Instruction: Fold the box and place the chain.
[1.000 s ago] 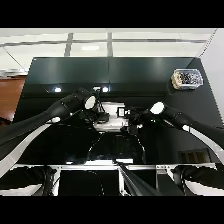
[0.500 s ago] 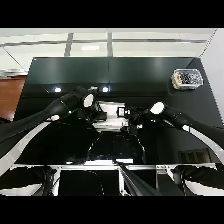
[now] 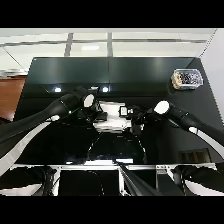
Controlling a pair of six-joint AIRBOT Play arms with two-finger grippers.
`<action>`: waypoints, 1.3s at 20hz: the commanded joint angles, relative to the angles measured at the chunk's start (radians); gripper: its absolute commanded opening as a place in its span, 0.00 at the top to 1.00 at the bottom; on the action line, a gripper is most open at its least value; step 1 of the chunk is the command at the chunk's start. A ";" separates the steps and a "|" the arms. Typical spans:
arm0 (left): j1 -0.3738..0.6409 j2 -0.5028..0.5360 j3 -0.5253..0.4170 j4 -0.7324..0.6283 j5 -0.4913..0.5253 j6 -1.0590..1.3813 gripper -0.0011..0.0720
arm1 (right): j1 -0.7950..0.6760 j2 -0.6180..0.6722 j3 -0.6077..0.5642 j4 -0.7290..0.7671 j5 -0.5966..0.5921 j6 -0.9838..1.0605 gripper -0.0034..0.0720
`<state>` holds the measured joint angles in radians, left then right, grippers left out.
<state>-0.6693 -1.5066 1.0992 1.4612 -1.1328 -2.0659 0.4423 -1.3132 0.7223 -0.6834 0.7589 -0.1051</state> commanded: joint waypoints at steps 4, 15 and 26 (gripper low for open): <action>0.001 0.001 0.001 -0.005 0.003 -0.012 0.96 | -0.021 0.043 0.000 -0.073 0.045 0.037 0.34; 0.001 0.000 0.001 -0.012 0.005 -0.011 0.95 | 0.027 -0.048 -0.002 0.212 0.014 0.036 0.71; 0.001 0.000 0.001 -0.012 0.006 -0.011 0.95 | 0.050 -0.078 -0.002 0.217 -0.018 0.087 0.51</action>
<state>-0.6693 -1.5070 1.0992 1.4464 -1.1286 -2.0762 0.4908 -1.3891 0.7208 -0.4686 0.7403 -0.0483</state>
